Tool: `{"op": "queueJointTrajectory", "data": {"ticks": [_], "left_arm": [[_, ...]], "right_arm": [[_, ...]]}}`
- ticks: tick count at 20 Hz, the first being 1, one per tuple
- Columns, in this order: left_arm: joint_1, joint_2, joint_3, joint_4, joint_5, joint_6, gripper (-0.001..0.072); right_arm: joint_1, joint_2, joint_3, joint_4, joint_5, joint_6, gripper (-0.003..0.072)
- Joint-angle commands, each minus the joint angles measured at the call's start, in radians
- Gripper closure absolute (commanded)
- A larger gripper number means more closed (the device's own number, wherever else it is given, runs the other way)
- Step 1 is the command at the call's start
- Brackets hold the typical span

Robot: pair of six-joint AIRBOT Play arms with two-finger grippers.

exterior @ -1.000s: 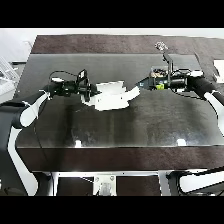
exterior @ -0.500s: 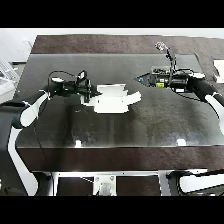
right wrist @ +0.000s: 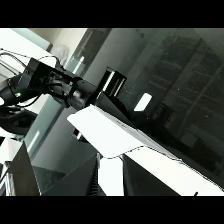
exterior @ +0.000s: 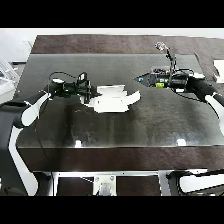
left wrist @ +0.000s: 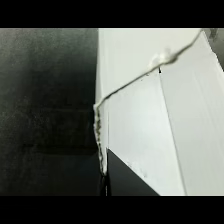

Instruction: Fold the box and place the chain.

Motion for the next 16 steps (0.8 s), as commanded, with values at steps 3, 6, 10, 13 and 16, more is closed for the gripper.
{"op": "queueJointTrajectory", "data": {"ticks": [3,6,10,13,16], "left_arm": [[0.0,-0.001,0.0,0.004,0.007,0.0,0.0688],[0.0,-0.001,0.0,0.004,0.025,0.0,0.0687],[0.0,-0.001,0.0,0.002,0.034,0.0,0.0688],[0.0,-0.001,0.0,0.0,0.035,0.0,0.0687],[0.0,-0.001,0.0,0.0,0.035,0.0,0.0687]], "right_arm": [[-0.005,-0.001,0.0,0.001,-0.004,-0.013,0.0487],[-0.005,-0.001,0.0,0.001,-0.006,-0.013,0.0487],[-0.011,0.027,-0.011,0.042,-0.013,-0.055,0.0568],[-0.011,0.19,-0.126,0.102,-0.038,-0.206,0.0574],[0.001,0.371,-0.295,0.061,-0.291,-0.423,0.0574]]}}
